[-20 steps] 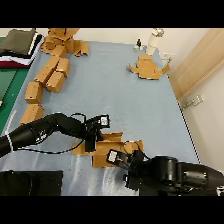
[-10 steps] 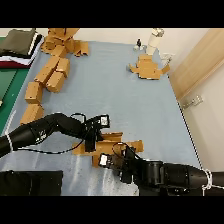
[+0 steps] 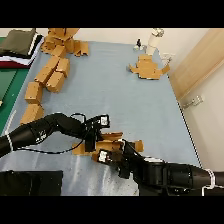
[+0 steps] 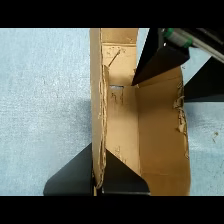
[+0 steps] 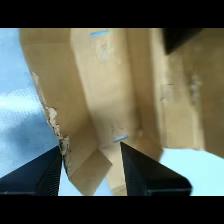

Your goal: Fold the box.

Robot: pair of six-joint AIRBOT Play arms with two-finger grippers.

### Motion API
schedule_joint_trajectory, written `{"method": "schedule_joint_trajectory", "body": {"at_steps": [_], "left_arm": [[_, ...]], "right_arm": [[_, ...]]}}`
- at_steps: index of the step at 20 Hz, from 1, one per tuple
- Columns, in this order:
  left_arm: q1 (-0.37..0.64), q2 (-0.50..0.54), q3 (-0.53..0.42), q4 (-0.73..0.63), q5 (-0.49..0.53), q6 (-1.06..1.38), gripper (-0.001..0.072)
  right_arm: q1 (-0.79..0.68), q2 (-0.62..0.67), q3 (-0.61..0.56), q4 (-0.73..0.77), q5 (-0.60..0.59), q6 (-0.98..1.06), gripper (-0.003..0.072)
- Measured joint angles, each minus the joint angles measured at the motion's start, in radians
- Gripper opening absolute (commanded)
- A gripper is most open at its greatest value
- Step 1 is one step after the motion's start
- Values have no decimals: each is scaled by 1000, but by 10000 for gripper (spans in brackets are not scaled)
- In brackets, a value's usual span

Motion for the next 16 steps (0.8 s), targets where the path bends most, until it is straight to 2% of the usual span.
{"method": "schedule_joint_trajectory", "body": {"at_steps": [5, 6, 7, 16], "left_arm": [[0, 0, 0, 0, 0, 0, 13], [0, 0, 0, 0, 0, 0, 13], [0, 0, 0, 0, 0, 0, 13], [0, 0, 0, 0, 0, 0, 13]], "right_arm": [[0, 27, 6, -93, -36, 220, 547], [0, 28, 6, -106, -42, 256, 607], [0, 31, 6, -117, -47, 284, 713], [-20, 81, 6, -163, -64, 111, 712]]}}
